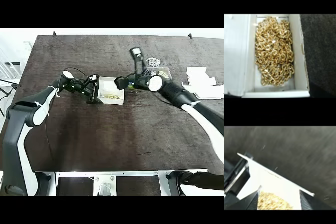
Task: Fold the box and place the chain.
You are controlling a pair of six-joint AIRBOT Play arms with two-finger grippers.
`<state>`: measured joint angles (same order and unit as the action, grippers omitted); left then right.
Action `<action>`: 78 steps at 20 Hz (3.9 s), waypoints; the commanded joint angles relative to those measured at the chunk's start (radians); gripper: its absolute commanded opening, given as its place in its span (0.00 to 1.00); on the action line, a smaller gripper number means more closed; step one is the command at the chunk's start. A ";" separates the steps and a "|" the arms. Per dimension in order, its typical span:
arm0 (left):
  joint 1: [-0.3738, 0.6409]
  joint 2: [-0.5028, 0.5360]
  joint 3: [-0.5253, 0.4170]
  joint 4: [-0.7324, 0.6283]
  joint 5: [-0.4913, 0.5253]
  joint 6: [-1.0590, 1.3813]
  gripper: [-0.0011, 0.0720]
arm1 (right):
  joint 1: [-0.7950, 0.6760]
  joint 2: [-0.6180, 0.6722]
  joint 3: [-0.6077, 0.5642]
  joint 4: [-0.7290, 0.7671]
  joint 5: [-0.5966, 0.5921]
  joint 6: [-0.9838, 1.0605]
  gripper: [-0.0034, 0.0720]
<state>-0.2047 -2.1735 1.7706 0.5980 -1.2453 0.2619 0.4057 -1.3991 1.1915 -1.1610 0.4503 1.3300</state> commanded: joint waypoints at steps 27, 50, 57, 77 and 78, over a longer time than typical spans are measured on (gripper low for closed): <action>0.001 0.000 0.001 0.000 0.001 0.000 0.67 | -0.300 -0.447 0.438 0.632 0.734 -0.963 0.25; 0.001 0.000 0.001 0.000 0.001 0.000 0.67 | -0.168 -0.447 0.443 0.465 0.741 -0.931 0.54; 0.001 0.000 0.001 0.000 0.001 0.000 0.67 | -0.134 -0.451 0.443 0.383 0.745 -0.930 0.63; 0.001 0.000 0.001 0.000 0.001 0.000 0.67 | -0.136 -0.444 0.491 0.384 0.771 -0.996 0.61; 0.001 0.000 0.001 0.000 0.001 0.000 0.67 | -0.140 -0.440 0.489 0.411 0.790 -1.020 0.61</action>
<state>-0.2047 -2.1735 1.7706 0.5980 -1.2446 0.2623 0.2714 -1.8507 1.6707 -0.7807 1.1828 0.3573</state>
